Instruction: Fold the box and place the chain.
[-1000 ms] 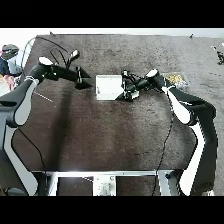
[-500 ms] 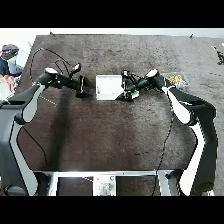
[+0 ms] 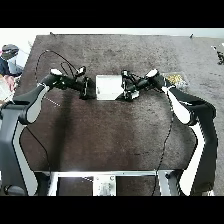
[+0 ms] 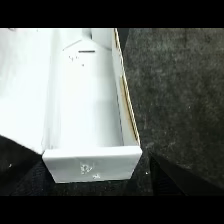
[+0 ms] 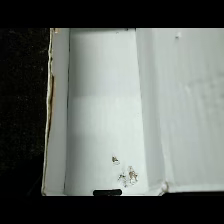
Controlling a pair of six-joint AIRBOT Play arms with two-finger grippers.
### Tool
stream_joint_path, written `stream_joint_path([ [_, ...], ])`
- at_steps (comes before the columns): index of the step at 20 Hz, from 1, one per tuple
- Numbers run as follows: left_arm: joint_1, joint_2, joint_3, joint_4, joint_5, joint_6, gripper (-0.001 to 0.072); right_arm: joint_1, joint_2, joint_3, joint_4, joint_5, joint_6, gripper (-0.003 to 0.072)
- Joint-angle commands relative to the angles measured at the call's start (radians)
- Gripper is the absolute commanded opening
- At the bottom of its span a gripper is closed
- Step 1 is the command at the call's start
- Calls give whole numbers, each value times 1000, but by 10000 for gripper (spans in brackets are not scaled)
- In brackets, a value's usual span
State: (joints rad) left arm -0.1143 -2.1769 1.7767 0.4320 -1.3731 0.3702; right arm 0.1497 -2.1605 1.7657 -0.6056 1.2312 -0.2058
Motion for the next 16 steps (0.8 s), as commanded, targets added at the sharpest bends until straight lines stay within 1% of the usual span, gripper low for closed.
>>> stream_joint_path([
  [1,-11,-11,0,-10,30,6,720,1,-1,0,0,0,0,461],
  [5,-41,-25,0,-10,90,5,720,1,-1,0,0,0,0,461],
  [16,-66,-26,-1,1,117,-13,720,1,-1,0,0,0,0,461],
])
